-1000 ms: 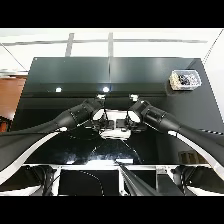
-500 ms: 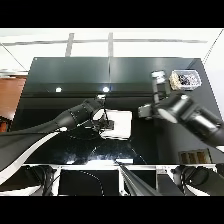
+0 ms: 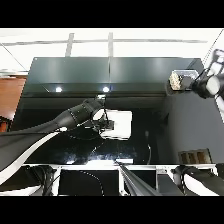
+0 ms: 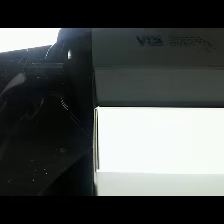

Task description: Fold the box and place the chain.

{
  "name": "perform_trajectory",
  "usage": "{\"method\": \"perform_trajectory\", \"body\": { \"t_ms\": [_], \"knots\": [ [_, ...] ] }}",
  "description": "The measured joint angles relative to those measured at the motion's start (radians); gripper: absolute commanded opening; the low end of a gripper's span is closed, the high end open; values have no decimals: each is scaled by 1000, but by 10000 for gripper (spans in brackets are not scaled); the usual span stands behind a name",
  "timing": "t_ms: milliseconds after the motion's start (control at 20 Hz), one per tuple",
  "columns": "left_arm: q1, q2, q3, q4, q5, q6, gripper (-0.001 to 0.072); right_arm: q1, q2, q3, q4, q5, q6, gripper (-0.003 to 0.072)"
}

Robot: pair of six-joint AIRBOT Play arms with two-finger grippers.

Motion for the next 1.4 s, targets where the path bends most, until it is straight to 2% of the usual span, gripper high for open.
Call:
{"method": "perform_trajectory", "body": {
  "t_ms": [100, 200, 400, 700, 1100, 1200, 1250, 1300, 1350, 1400],
  "knots": [
    [0, 0, 0, 0, -1, 0, 29, -105, -137, 142, 174, 18, -26, 699],
    [0, 0, 0, 0, -6, 0, 29, -170, -275, 286, 308, 98, -21, 698],
    [0, 0, 0, 0, -7, 0, 29, -219, -473, 479, 437, 189, 18, 668],
    [0, 0, 0, 0, -7, 0, 29, -234, -599, 550, 507, 166, 69, 658],
    [0, 0, 0, 0, -7, 0, 29, -237, -670, 562, 588, 75, 93, 658],
    [0, 0, 0, 0, -6, 0, 29, -237, -683, 562, 601, 61, 94, 591],
    [0, 0, 0, 0, -6, 0, 29, -237, -689, 562, 606, 58, 94, 591],
    [0, 0, 0, 0, -6, 0, 29, -237, -693, 562, 608, 56, 93, 513],
    [0, 0, 0, 0, -6, 0, 29, -237, -696, 562, 608, 55, 90, 404],
    [0, 0, 0, 0, -6, 0, 29, -237, -700, 562, 608, 60, 81, 262]
  ]
}}
